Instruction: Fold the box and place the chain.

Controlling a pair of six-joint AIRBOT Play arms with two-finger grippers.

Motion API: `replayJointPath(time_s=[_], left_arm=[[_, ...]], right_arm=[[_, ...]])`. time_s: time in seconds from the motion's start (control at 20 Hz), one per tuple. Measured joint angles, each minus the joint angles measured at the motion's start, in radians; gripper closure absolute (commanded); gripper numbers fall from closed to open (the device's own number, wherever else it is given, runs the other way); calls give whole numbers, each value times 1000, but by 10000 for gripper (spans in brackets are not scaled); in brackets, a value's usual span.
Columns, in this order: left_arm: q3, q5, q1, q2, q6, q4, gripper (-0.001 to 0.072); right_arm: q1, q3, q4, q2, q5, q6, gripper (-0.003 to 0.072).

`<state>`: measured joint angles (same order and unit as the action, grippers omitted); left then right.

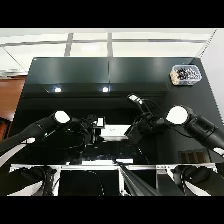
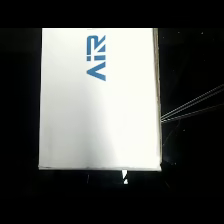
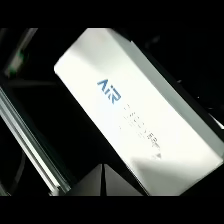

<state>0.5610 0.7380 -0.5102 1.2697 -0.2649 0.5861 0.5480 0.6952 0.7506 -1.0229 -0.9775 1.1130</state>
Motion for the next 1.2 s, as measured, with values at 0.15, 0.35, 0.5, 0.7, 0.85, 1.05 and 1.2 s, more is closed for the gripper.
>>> replayJointPath(time_s=[0.15,0.35,0.5,0.7,0.85,1.05,1.2], left_arm=[[0,0,0,0,0,0,435],[0,0,0,0,0,0,435],[0,-1,0,0,0,0,435],[0,-1,0,0,0,0,434],[0,2,0,0,0,1,434],[0,1,0,0,0,1,434],[0,1,0,0,1,1,434]], right_arm=[[3,-24,-58,-2,74,120,677],[4,-39,-127,-50,153,206,676],[4,-42,-154,-94,176,231,676],[23,-43,-168,-134,190,243,676],[38,-43,-167,-157,198,246,676],[45,-45,-160,-171,209,248,676],[43,-42,-153,-170,213,231,677]])
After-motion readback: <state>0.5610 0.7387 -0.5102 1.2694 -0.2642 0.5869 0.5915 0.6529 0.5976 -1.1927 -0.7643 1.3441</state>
